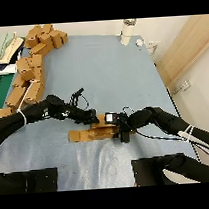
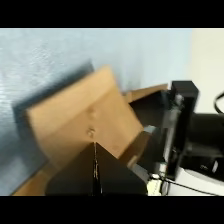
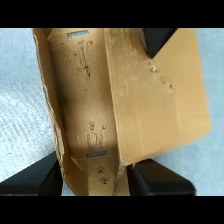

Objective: Fold the box.

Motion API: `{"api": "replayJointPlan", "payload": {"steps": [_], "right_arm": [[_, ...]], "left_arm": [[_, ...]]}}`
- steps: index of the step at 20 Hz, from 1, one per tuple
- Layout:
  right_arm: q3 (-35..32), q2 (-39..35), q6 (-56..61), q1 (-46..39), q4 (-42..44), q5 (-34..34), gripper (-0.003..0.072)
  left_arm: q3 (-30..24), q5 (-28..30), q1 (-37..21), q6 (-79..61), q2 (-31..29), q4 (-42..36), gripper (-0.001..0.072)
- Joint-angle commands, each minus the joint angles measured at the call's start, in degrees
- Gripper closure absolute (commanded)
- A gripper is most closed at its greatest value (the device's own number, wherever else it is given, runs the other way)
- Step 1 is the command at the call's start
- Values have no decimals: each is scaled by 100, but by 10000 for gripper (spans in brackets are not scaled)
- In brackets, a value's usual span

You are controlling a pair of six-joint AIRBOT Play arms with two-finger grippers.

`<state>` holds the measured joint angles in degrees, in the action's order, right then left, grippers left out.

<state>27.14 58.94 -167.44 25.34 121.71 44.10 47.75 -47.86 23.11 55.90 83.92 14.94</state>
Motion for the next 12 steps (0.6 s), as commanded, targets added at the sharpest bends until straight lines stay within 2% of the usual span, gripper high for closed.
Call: {"api": "replayJointPlan", "payload": {"steps": [1,6,12], "right_arm": [[4,2,2,-2,2,-7,284],[4,2,2,-2,2,-4,284],[4,2,2,-2,2,-7,284]], "left_arm": [[17,-393,-74,-892,2,-632,700],[17,-820,-332,-1526,2,-857,700],[15,-1899,-625,-3042,-96,-839,701]]}}
